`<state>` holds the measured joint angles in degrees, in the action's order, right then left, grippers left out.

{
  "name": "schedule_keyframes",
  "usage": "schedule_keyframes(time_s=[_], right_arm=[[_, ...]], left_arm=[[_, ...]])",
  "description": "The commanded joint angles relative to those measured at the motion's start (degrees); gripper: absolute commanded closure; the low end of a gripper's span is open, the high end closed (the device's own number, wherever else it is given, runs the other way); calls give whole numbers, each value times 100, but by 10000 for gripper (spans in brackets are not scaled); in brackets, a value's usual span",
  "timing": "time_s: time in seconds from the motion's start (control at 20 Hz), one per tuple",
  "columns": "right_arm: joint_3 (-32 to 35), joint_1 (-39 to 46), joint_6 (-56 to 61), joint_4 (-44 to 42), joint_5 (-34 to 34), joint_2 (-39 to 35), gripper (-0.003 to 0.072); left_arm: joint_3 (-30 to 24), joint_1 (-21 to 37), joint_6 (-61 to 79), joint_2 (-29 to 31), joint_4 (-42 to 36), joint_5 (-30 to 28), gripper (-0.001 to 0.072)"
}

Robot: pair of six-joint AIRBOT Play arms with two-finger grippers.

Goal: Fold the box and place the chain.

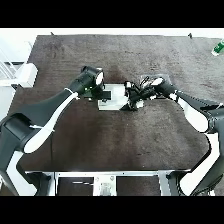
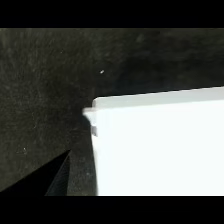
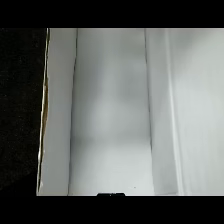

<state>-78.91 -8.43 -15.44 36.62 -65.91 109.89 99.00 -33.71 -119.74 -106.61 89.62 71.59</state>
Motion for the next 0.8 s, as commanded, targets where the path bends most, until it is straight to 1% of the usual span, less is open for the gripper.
schedule_keyframes(time_s=[0.0, 0.05, 0.1, 0.15, 0.2, 0.3, 0.45, 0.55, 0.65, 0.7, 0.75], right_arm=[[0, -2, 0, 2, -17, 4, 86], [0, -2, 0, 2, -17, 4, 87], [0, -2, 0, 2, -17, 4, 87], [0, -2, 0, 0, -17, 4, 86], [0, -2, 0, 2, -17, 4, 86], [0, -2, 0, 2, -17, 4, 87], [2, -2, 0, 0, -17, 4, 87], [0, -2, 0, 0, -17, 4, 86], [0, -2, 0, 0, -17, 4, 86], [0, -2, 2, 0, -17, 4, 86], [0, -2, 2, 0, -15, 4, 87]], left_arm=[[332, 7, 262, 13, 0, 487, 263], [396, 7, 328, 42, 33, 603, 264], [369, 7, 328, 151, 116, 601, 266], [369, 7, 328, 273, 229, 597, 277], [369, 7, 374, 433, 326, 533, 304], [358, 7, 507, 763, 566, 463, 303], [260, 13, 1086, 1196, 750, 319, 301], [-173, 13, 1338, 1633, 935, -332, 302], [-896, 136, 1541, 2186, 962, -1139, 301], [-1342, 262, 1740, 2465, 863, -1497, 284], [-1770, 431, 2094, 2721, 601, -1840, 284]])
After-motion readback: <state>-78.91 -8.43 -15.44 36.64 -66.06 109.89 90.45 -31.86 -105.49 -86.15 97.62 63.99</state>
